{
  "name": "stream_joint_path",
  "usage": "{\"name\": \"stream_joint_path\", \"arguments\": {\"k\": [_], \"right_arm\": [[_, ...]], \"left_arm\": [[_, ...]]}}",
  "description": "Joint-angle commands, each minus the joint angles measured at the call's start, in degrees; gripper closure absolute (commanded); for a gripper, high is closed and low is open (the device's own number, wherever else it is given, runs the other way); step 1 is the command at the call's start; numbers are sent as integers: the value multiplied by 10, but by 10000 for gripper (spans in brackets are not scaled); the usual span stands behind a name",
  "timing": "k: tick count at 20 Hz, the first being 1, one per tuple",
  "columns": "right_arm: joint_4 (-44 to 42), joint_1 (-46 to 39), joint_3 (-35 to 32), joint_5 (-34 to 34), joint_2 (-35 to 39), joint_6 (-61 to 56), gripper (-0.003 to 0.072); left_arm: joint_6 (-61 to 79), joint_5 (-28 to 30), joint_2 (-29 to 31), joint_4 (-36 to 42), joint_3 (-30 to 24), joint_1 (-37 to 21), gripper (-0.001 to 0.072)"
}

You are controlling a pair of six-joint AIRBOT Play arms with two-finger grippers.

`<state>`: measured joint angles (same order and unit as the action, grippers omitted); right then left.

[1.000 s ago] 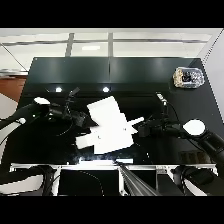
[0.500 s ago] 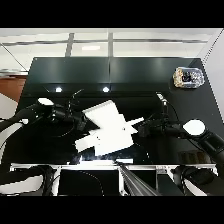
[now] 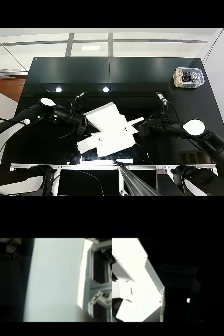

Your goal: Fold the box and place the chain.

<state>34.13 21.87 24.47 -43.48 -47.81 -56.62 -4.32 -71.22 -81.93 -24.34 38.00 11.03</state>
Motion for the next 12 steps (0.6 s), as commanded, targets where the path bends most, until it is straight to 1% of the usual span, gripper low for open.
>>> {"name": "stream_joint_path", "arguments": {"k": [1, 3, 4, 5, 6, 7, 9, 12], "right_arm": [[0, 0, 0, 1, 0, -1, 637], [0, 0, 0, 1, 0, -2, 637], [0, 0, 0, 1, 0, -2, 598], [3, 0, 0, 0, 0, -2, 390], [9, -3, 1, -3, 0, -2, 119], [22, -15, 7, -16, 0, -2, -13], [70, -57, 42, -69, 0, -2, -13], [181, -114, 117, -149, 0, 34, -12]], "left_arm": [[27, 17, 0, -17, 0, 8, 561], [27, 20, 0, -18, 1, 9, 632], [28, 20, 0, -18, 1, 8, 676], [28, 20, 0, -18, 1, 8, 676], [28, 19, 0, -20, 3, 8, 677], [27, 17, 0, -26, 7, 8, 677], [27, 15, 4, -54, 23, 8, 678], [28, 23, 28, -139, 59, 27, 680]]}}
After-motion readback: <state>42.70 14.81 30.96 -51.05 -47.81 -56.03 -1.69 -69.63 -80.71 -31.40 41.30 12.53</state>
